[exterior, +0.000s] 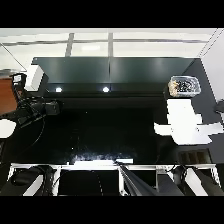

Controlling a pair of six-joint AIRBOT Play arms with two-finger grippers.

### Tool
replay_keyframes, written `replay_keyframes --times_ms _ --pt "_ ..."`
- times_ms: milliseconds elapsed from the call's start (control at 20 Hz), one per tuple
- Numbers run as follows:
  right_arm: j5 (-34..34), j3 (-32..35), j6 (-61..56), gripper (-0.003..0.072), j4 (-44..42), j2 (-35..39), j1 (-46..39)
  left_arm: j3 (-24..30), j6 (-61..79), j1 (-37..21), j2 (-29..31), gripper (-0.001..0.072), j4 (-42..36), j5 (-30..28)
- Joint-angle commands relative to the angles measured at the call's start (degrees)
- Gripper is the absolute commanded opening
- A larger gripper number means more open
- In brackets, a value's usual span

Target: Fold the box and place the chain.

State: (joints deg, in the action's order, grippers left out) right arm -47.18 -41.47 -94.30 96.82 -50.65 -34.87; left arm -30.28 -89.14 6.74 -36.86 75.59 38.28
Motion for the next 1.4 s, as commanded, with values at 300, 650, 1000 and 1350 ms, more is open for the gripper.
replay_keyframes --times_ms 300,650,1000,1350 --pt "-28.7 -17.7 41.2 0.0709 -37.9 -32.2 -32.6 0.0 0.0 0.0 -0.1 0.0703 -0.1 -0.2" --pt "-35.2 -21.9 46.9 0.049 -33.9 -40.6 -25.4 0.0 0.0 0.0 -0.1 0.0703 -1.3 -0.1" --pt "-40.8 -21.9 48.0 0.0058 -33.1 -40.5 -24.7 0.0 0.0 0.0 -0.1 0.0702 -1.3 -0.1" --pt "-47.6 -21.0 48.1 0.002 -42.0 -38.1 -21.0 0.0 0.0 0.0 -0.1 0.0702 -1.3 0.0"
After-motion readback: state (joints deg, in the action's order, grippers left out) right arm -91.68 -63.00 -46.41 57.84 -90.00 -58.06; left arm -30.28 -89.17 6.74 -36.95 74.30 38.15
